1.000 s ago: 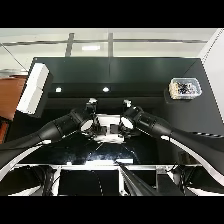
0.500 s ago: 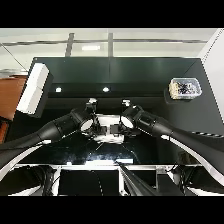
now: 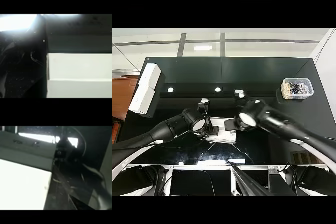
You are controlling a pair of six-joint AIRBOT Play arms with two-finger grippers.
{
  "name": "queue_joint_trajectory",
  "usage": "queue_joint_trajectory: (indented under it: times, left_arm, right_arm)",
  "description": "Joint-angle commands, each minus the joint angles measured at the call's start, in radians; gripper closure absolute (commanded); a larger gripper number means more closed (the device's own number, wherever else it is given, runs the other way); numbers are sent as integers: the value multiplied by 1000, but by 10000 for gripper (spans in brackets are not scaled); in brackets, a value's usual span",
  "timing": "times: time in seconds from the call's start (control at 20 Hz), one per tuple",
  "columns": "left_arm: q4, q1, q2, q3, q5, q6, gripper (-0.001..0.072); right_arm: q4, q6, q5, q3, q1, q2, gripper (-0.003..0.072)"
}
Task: Fold the box and place the chain.
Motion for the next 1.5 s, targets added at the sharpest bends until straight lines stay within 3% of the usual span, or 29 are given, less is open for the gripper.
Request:
queue_joint_trajectory:
  times: [0.0, 0.15, 0.3, 0.35, 0.5, 0.65, 0.7, 0.9, 1.05, 1.2, 1.3, 1.45]
  left_arm:
    - [5, 0, 0, 0, -9, 3, 680]
    - [5, 0, 0, 0, -9, 2, 680]
    - [5, 0, 0, 0, -9, 2, 680]
    - [5, 0, 0, 0, -9, 2, 680]
    - [5, 0, 0, 0, -9, 3, 680]
    - [4, 0, 0, 1, -15, 3, 680]
    - [4, 0, 0, 1, -17, 2, 680]
    - [4, 0, 0, 1, -17, 2, 680]
    - [4, 2, 0, 1, -17, 2, 680]
    - [4, 1, 0, 1, -21, 2, 680]
    - [4, 1, 0, 1, -21, 2, 680]
    - [5, 2, 0, 1, -20, 2, 680]
  right_arm:
    - [-67, -84, 113, 4, -43, 169, 192]
    - [-280, -90, 199, 3, -162, 341, 192]
    - [-469, -138, 183, 3, -369, 391, 189]
    - [-453, -181, 135, 2, -475, 380, -2]
    - [-332, -266, -72, 3, -778, 304, -19]
    - [-165, -335, -284, 10, -988, 174, -17]
    - [-157, -359, -306, 29, -1015, 117, -15]
    - [-154, -360, -198, 188, -1058, -135, -9]
    - [-111, -360, -169, 273, -1080, -255, -8]
    - [-108, -360, -155, 299, -1096, -315, -8]
    - [-107, -360, -154, 300, -1111, -335, 117]
    - [-101, -374, -165, 300, -1123, -359, 116]
